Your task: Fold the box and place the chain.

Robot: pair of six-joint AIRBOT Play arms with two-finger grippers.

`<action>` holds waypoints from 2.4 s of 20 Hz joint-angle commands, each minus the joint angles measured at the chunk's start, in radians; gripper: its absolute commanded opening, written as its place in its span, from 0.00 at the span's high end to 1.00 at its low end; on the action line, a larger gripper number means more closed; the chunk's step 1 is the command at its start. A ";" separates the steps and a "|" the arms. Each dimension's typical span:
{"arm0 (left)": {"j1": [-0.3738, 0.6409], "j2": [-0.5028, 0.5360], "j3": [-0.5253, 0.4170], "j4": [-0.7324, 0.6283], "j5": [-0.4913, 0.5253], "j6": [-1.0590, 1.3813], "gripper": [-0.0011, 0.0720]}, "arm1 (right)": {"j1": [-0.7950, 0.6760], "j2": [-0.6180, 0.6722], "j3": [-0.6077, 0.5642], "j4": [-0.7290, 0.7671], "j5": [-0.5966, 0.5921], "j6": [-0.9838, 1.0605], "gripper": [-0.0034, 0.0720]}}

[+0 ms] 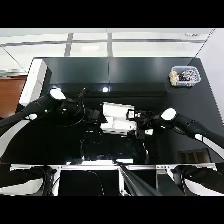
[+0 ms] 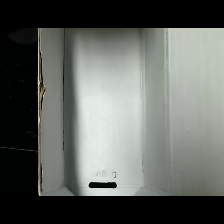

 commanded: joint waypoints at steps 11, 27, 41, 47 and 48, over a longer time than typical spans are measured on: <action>-0.062 0.000 0.087 0.131 0.024 -0.190 0.20 | 0.000 0.000 0.001 0.000 0.000 0.000 0.94; -0.170 0.000 0.116 0.256 0.097 -0.332 0.30 | 0.000 0.000 0.001 0.000 0.000 0.000 0.94; -0.186 0.000 0.116 0.364 0.116 -0.436 0.30 | 0.000 0.000 0.001 0.000 0.000 0.000 0.94; -0.256 0.000 0.119 0.548 0.150 -0.562 0.30 | 0.000 0.000 0.001 0.000 0.000 0.000 0.94; -0.267 -0.001 0.124 0.560 0.155 -0.573 0.29 | 0.000 0.000 0.001 0.000 0.000 0.000 0.94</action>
